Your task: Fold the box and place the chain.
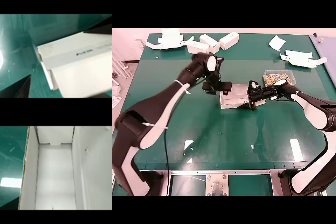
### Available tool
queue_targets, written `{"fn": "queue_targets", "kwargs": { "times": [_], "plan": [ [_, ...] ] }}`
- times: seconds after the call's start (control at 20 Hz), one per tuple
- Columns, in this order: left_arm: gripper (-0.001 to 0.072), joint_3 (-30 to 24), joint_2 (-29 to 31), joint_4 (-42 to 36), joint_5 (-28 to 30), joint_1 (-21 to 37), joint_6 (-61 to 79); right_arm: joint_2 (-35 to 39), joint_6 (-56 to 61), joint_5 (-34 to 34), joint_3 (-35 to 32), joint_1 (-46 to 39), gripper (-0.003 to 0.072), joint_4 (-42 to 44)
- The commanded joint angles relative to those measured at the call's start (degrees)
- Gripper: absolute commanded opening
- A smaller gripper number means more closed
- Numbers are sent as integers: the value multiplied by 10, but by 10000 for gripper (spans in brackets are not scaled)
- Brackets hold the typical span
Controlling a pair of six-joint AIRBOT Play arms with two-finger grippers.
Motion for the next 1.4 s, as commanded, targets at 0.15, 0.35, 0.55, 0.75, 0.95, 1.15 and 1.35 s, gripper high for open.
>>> {"fn": "queue_targets", "kwargs": {
  "times": [0.15, 0.35, 0.55, 0.75, 0.95, 1.15, 1.35],
  "plan": [
    [595, -5, 74, 10, -52, 67, 131, 0, 0, 0, 0, 0, 594, 0],
    [594, -31, 81, -5, -24, 131, 337, 0, 0, 0, 0, 0, 594, 0],
    [594, -108, 81, -234, 11, 194, 662, 0, 0, 0, 0, 0, 594, 0],
    [595, -245, 77, -323, 102, 223, 922, 0, 0, 0, 0, 0, 594, 0],
    [596, -297, 77, -379, 159, 223, 935, 0, 0, 0, 0, 0, 594, 0],
    [677, -309, 59, -494, 114, 223, 1163, 0, 0, 0, 0, 0, 594, 0],
    [678, -309, 15, -523, 71, 223, 1229, 0, 0, 0, 0, 0, 594, 0]
  ]
}}
